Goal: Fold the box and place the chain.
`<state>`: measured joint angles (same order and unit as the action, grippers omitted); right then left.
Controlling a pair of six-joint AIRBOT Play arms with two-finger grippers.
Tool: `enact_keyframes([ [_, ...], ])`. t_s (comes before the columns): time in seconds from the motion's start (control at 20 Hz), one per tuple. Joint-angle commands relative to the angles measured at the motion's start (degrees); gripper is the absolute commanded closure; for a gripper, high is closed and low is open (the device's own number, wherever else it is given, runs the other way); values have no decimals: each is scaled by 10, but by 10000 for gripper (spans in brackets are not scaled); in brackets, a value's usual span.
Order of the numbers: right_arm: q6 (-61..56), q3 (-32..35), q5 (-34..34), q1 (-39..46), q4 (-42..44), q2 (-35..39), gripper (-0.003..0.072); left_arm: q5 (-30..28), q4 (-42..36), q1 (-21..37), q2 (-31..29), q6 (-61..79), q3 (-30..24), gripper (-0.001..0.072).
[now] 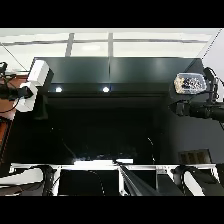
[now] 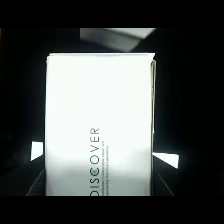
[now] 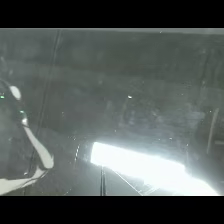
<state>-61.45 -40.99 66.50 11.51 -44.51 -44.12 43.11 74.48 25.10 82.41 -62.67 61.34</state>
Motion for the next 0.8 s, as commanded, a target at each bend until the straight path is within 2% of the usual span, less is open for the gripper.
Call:
enact_keyframes([
  [0.0, -1, 0, -14, 0, 0, 0, 671, -49, -2, -20, 59, 40, 44, 378],
  [0.1, -4, 0, -14, 0, 0, 0, 671, -54, -2, -30, 85, 40, 71, 372],
  [0.15, -5, 0, -14, 0, 0, 0, 671, -57, -1, -34, 93, 40, 80, 252],
  [0.2, -9, 0, -13, 0, 0, 0, 671, -67, 0, -35, 96, 39, 85, -3],
  [0.3, -14, 0, -6, 0, 1, 0, 671, -77, 0, -36, 89, 27, 96, 0],
  [0.4, -13, -1, 7, 0, 0, 0, 671, -58, -2, -37, 71, 25, 124, 0],
  [0.6, -13, -43, 56, 0, -1, 1, 671, 35, -30, -53, 16, -23, 203, 4],
  [0.65, -13, -59, 76, 0, -2, 2, 671, 61, -50, -57, 0, -43, 214, 58],
  [0.7, -13, -68, 90, 0, -1, 7, 671, 90, -70, -62, -22, -85, 220, 544],
  [0.75, -13, -67, 90, 0, -2, 19, 671, 107, -112, -67, -47, -97, 215, 683],
])
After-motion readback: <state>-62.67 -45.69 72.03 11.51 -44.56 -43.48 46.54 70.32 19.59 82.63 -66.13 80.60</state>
